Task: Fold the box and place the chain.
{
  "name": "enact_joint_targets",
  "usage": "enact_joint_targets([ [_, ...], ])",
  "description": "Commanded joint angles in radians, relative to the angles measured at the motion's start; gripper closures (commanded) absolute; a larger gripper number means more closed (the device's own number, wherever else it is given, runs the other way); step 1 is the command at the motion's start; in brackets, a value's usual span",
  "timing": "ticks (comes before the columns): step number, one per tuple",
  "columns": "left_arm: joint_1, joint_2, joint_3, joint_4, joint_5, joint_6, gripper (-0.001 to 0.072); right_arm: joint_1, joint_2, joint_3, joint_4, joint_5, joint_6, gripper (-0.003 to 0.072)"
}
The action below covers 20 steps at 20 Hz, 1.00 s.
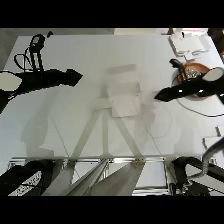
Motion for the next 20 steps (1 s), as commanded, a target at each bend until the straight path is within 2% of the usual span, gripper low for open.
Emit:
enact_joint_targets([
  [1, 0.000, 0.001, 0.000, 0.000, 0.000, 0.000, 0.0016, 0.129, 0.002, -0.148, 0.085, -0.322, -0.001, 0.0679],
  [4, 0.000, 0.001, 0.000, 0.000, 0.000, 0.000, 0.0016, 0.204, 0.002, -0.245, 0.190, -0.450, -0.023, 0.0679],
  [8, 0.000, 0.001, 0.000, 0.000, 0.000, 0.000, 0.0016, 0.279, 0.002, -0.246, 0.232, -0.501, -0.056, 0.0678],
  [20, 0.000, 0.001, 0.000, 0.000, 0.000, 0.000, 0.0016, 0.282, 0.002, -0.246, 0.227, -0.496, -0.056, 0.0676],
])
